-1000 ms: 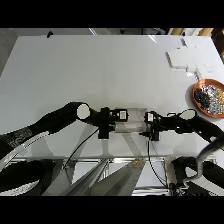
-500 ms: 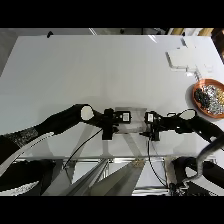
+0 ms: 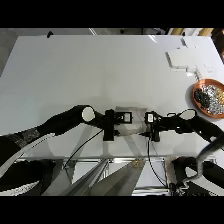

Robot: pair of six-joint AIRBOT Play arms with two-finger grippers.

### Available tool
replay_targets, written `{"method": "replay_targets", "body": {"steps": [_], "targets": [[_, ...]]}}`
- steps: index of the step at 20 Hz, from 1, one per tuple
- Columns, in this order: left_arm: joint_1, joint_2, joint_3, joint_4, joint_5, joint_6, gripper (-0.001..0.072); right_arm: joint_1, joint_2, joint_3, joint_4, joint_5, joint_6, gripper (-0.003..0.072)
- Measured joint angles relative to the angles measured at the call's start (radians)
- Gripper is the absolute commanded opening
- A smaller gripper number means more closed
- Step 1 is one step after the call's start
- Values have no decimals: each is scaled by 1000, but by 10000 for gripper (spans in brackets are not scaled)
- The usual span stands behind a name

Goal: Fold the box and place the chain.

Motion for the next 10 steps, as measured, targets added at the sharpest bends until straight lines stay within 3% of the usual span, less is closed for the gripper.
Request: {"method": "replay_targets", "body": {"steps": [1, 4, 5, 6, 7, 10], "targets": [[2, 20, 0, 5, -7, -23, 253, 0, 0, 0, 1, 0, 1, 396], [25, 95, 0, 54, -37, -147, 250, 0, 0, 0, 4, -2, 3, 396], [40, 126, 0, 78, -45, -213, 213, 0, 0, -1, 5, -2, 3, 396], [58, 156, 0, 107, -60, -283, 83, 0, 0, -1, 5, -2, 3, 396], [80, 189, 0, 139, -79, -364, 6, 0, 0, -1, 4, -2, 3, 396], [158, 269, -2, 260, -142, -625, 4, 0, 0, -1, 3, -2, 2, 396]]}}
